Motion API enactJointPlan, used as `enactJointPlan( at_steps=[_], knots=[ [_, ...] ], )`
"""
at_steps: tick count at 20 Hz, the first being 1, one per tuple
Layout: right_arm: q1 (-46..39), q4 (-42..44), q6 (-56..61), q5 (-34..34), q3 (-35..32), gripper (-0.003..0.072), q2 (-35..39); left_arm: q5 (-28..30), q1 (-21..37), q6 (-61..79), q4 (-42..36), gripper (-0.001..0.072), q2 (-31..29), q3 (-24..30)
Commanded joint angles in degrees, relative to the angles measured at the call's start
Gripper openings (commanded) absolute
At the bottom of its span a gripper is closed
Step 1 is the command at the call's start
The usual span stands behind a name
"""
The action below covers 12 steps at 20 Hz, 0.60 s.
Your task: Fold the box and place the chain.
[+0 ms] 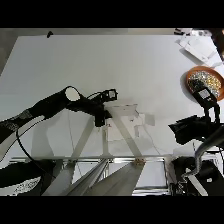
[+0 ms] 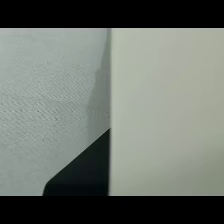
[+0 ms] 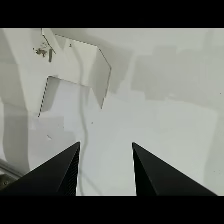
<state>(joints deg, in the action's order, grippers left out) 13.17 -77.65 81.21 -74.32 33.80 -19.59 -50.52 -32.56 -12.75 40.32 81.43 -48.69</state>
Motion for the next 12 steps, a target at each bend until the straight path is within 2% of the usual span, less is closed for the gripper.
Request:
enactJointPlan(
  at_steps=[1,6,12],
  knots=[
    [0.0,0.0,0.0,0.2,0.0,0.0362,0.0,1.0,0.0,2.7,-1.0,0.0007,0.7,0.0],
    [0.0,0.0,0.0,0.5,0.0,0.0362,0.0,2.1,0.0,8.5,-5.5,0.0007,2.3,0.0],
    [0.0,0.0,0.0,0.5,0.0,0.0362,0.0,3.7,0.0,8.9,-5.4,0.0008,6.4,0.0]
  ],
)
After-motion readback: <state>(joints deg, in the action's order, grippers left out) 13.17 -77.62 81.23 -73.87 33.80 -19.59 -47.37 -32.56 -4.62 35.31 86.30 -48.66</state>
